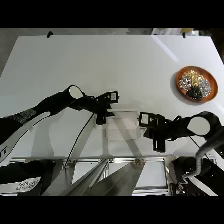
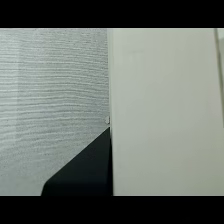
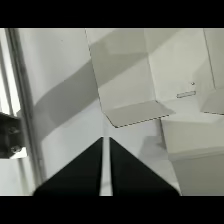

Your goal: Fold the box and place the chain.

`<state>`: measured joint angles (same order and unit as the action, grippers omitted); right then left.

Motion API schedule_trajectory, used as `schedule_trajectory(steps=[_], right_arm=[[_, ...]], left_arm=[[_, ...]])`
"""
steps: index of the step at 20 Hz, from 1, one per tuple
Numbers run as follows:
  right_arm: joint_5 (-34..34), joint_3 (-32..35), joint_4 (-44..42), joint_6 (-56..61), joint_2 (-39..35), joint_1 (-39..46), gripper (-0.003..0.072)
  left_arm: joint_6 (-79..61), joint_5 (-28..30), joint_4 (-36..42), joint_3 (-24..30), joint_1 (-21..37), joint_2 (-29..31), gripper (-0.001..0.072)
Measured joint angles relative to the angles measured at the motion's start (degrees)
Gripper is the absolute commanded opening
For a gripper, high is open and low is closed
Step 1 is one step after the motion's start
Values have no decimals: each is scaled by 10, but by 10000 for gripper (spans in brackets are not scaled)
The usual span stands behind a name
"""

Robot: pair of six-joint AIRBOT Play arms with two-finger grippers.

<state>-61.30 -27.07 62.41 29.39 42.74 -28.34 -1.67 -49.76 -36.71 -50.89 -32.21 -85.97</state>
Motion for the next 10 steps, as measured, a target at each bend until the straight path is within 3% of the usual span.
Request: schedule_trajectory(steps=[1, 4, 10], right_arm=[[27, 13, 8, -4, 0, -16, 633], [116, 50, 37, -9, -1, -74, 699], [235, 94, 78, -12, 7, -146, 697]], left_arm=[[0, 0, 0, 0, 0, 0, 9], [0, -1, 0, 0, 0, 0, 9], [0, -2, 0, 0, 0, 0, 9]])
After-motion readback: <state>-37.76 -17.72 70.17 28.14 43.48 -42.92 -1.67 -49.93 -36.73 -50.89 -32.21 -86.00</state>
